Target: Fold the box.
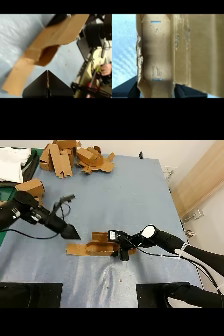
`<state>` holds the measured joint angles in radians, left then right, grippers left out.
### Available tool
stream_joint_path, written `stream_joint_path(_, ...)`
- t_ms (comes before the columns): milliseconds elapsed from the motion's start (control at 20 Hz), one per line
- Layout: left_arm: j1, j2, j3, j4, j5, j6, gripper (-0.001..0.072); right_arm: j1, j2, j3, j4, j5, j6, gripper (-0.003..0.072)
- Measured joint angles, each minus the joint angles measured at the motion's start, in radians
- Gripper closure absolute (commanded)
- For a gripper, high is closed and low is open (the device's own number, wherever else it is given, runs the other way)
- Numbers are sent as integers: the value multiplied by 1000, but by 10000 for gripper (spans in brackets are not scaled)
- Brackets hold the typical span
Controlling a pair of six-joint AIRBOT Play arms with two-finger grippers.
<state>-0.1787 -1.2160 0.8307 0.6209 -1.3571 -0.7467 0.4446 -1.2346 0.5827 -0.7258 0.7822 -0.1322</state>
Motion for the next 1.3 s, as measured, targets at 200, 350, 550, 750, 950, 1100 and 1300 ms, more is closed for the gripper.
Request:
stream_joint_path(200,-143,8,-56,-8,-3,-61,694,0,0,0,0,0,0,152)
stream_joint_path(350,-224,9,-70,-53,23,-70,695,0,0,0,0,0,0,155)
stream_joint_path(550,-286,10,-76,-149,132,-76,695,0,0,0,0,0,0,169)
stream_joint_path(750,-307,-5,-68,-240,342,-108,695,0,0,0,0,2,0,179)
stream_joint_path(950,-312,-46,-48,-269,510,-160,696,0,0,0,0,4,0,437)
stream_joint_path(1100,-314,-74,-43,-279,588,-177,695,0,1,0,0,7,0,372)
stream_joint_path(1300,-314,-117,-41,-282,618,-189,695,0,21,0,-6,26,0,312)
